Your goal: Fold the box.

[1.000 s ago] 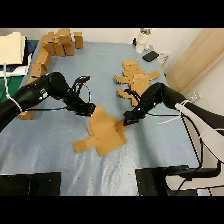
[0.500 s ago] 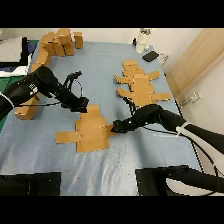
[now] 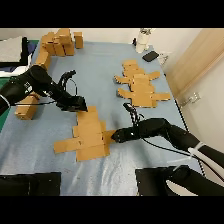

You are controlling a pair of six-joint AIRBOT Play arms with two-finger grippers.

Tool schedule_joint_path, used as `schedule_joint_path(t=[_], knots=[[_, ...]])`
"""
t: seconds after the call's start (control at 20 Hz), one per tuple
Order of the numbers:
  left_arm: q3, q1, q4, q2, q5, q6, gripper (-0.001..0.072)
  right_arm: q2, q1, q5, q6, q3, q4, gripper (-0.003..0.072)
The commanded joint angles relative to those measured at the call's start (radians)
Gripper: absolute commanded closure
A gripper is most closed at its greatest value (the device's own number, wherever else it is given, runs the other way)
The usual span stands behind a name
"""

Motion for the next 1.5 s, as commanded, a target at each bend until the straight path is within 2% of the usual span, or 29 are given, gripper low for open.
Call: schedule_joint_path(t=[0.0, 0.2, 0.35, 0.45, 0.55, 0.65, 0.75, 0.95, 1.0, 1.05, 1.1, 1.3, 1.35, 1.4, 1.45], knots=[[-0.05, 0.045, 0.019, -0.008, -0.004, 0.024, 0.01, 0.066, 0.008, 0.011, -0.011, -0.06, -0.008, 0.0681], [-0.135, 0.113, 0.002, -0.026, -0.001, 0.07, 0.01, 0.066, 0.008, 0.012, -0.011, -0.06, -0.016, 0.0682], [-0.183, 0.13, -0.087, -0.056, -0.005, 0.193, 0.01, 0.066, 0.008, 0.011, -0.011, -0.06, -0.021, 0.0681], [-0.189, 0.127, -0.194, -0.108, -0.018, 0.286, 0.0101, 0.066, 0.008, 0.011, -0.01, -0.06, -0.026, 0.0681], [-0.189, 0.121, -0.361, -0.161, -0.029, 0.402, 0.011, 0.066, 0.008, 0.01, -0.01, -0.06, -0.031, 0.0682], [-0.189, 0.111, -0.491, -0.195, -0.076, 0.515, 0.0127, 0.066, 0.008, 0.007, -0.01, -0.06, -0.031, 0.0681], [-0.189, 0.104, -0.502, -0.208, -0.127, 0.556, 0.0127, 0.066, 0.007, 0.008, -0.01, -0.06, -0.034, 0.0682], [-0.189, 0.107, -0.426, -0.209, -0.203, 0.57, 0.013, 0.066, 0.007, 0.008, -0.01, -0.06, -0.034, 0.0681], [-0.189, 0.107, -0.405, -0.209, -0.204, 0.569, 0.0238, 0.066, 0.007, 0.008, -0.007, -0.06, -0.034, 0.0681], [-0.189, 0.107, -0.399, -0.209, -0.203, 0.571, 0.0488, 0.066, 0.008, 0.008, -0.002, -0.06, -0.035, 0.0682], [-0.189, 0.108, -0.401, -0.209, -0.201, 0.573, 0.06, 0.066, 0.008, 0.008, -0.002, -0.06, -0.037, 0.0681], [-0.189, 0.108, -0.401, -0.209, -0.2, 0.593, 0.06, 0.066, 0.008, 0.007, -0.002, -0.06, -0.037, 0.0682], [-0.189, 0.106, -0.401, -0.209, -0.201, 0.6, 0.0614, 0.066, 0.008, 0.007, -0.002, -0.06, -0.037, 0.0681], [-0.189, 0.103, -0.402, -0.209, -0.201, 0.617, 0.0699, 0.066, 0.007, 0.008, -0.002, -0.06, -0.037, 0.068], [-0.189, 0.098, -0.405, -0.209, -0.203, 0.632, 0.07, 0.066, 0.007, 0.008, -0.002, -0.06, -0.037, 0.0676]])
